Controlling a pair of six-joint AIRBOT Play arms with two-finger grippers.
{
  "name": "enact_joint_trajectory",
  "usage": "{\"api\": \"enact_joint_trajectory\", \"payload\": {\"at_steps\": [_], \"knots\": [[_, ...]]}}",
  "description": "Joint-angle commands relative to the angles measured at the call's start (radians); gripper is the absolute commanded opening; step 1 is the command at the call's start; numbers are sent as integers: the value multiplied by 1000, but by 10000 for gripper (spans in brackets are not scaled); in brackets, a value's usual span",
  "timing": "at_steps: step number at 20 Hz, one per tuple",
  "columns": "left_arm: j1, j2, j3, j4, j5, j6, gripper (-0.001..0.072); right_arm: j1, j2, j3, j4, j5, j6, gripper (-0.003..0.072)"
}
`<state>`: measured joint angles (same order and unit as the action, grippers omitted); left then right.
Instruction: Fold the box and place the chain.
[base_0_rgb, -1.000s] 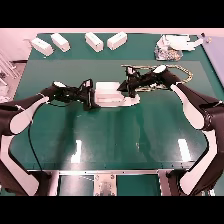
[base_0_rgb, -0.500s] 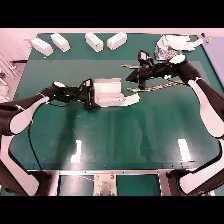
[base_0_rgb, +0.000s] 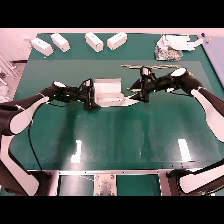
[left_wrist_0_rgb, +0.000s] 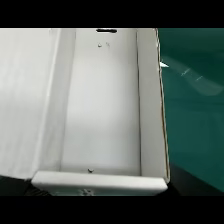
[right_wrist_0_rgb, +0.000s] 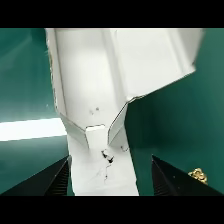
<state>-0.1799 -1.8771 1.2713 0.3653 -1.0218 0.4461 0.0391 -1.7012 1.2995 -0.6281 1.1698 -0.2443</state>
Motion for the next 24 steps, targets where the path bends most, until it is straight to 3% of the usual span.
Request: {"api": "enact_joint_trajectory", "payload": {"at_steps": [1, 13, 14, 15, 16, 18, 24], "knots": [[0, 0, 1, 0, 0, 0, 629, 7, 1, -45, 19, -41, -57, 580], [0, 0, 1, 0, 0, 0, 629, 60, -81, -44, 97, -64, -140, 574], [0, 0, 1, 0, 0, 0, 629, 64, -81, -44, 97, -68, -143, 500], [0, 0, 1, 0, 0, 0, 629, 65, -81, -44, 97, -67, -143, 340], [0, 0, 1, 0, 0, 0, 629, 68, -81, -44, 101, -66, -144, 312], [0, 0, 1, 0, 0, 0, 629, 78, -81, -44, 125, -66, -175, 271], [0, 0, 1, 0, 0, 0, 629, 135, -81, -43, 157, -104, -213, 273]]}}
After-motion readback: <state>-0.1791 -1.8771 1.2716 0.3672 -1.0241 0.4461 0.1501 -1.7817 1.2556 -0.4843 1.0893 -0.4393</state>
